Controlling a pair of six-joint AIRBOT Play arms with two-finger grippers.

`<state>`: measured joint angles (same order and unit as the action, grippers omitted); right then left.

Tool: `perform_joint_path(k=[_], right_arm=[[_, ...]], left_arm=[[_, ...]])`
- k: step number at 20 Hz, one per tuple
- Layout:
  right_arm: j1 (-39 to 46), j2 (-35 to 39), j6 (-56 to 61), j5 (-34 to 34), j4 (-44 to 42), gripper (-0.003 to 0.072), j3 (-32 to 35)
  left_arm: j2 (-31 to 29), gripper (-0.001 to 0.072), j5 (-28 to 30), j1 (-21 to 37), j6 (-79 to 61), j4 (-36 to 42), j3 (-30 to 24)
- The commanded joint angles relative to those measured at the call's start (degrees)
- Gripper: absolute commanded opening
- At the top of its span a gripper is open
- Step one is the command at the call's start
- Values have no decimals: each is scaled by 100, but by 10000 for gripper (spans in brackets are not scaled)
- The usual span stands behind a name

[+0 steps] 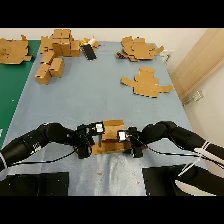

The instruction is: Fold the box.

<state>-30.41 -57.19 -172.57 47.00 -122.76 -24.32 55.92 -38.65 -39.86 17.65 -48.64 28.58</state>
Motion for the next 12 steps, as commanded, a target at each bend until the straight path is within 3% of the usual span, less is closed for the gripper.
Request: perform_joint_path(k=[1,2,3,4,6,12], right_arm=[[-4,0,2,-2,-2,520,0],[-4,0,2,0,-2,520,0],[-4,0,2,-2,-2,520,0],[-4,0,2,-2,-2,520,0],[-4,0,2,0,-2,520,0],[-4,0,2,-2,0,520,0]], left_arm=[[-26,14,-245,17,140,-72,4],[-26,14,-245,20,142,-79,4],[-26,167,-245,17,144,-92,4],[-26,385,-238,17,197,-90,4],[-26,234,-236,17,260,-90,4],[-26,237,-304,-321,278,105,4]])
